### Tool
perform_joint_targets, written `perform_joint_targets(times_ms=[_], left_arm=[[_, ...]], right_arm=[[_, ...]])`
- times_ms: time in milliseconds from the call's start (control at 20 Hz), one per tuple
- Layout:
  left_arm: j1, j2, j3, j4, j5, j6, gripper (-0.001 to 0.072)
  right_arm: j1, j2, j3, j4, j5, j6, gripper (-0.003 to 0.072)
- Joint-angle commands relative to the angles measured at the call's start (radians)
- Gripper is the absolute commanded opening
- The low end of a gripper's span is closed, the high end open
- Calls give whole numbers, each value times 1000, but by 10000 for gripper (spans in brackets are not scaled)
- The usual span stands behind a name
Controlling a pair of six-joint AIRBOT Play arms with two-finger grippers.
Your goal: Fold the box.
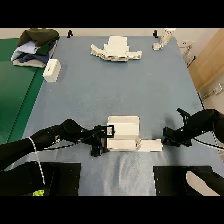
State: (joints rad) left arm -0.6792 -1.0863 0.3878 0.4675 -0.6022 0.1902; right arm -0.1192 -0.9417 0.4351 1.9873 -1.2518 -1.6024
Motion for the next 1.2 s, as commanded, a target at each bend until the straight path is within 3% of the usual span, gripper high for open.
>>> perform_joint_targets(times_ms=[0,250,800,1150], left_arm=[[0,1,0,0,0,0,524],[0,1,0,0,0,0,524],[0,1,0,0,0,0,524],[0,1,0,0,0,0,524]], right_arm=[[-47,-48,-34,141,-6,-110,1],[-46,-48,-35,223,-60,-145,1],[167,-49,-31,285,36,-145,1],[264,-12,78,306,-22,-144,1]])
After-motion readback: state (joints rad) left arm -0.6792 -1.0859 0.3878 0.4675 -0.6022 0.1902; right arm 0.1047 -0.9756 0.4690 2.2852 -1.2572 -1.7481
